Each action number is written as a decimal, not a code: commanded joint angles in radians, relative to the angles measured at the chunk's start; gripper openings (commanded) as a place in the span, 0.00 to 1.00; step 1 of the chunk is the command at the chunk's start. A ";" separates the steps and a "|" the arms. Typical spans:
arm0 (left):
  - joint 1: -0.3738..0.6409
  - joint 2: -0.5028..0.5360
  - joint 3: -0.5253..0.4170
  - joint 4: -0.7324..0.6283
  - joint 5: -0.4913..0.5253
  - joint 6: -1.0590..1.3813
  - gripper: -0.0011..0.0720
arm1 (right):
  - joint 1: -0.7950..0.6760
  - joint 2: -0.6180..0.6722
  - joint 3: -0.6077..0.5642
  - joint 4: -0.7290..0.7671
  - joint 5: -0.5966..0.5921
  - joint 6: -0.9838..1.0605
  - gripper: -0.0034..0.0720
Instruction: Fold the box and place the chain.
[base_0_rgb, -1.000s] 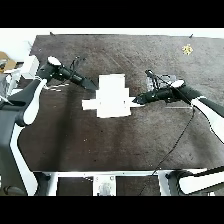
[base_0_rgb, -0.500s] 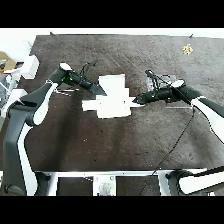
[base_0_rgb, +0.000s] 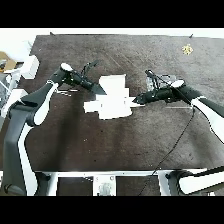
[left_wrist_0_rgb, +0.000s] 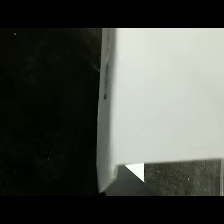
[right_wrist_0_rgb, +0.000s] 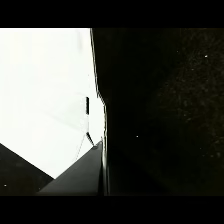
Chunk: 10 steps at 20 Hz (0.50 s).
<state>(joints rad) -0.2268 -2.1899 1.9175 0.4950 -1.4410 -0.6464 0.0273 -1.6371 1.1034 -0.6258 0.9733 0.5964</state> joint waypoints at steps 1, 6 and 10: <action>0.000 0.000 0.000 0.027 0.010 -0.008 0.03 | 0.001 0.000 0.001 0.002 -0.029 0.001 0.24; 0.000 0.000 0.000 0.035 0.009 0.108 0.03 | -0.002 0.025 0.002 0.002 -0.053 -0.003 0.57; 0.000 0.006 0.003 0.035 0.009 0.348 0.03 | -0.003 0.089 0.002 0.024 -0.133 -0.087 0.57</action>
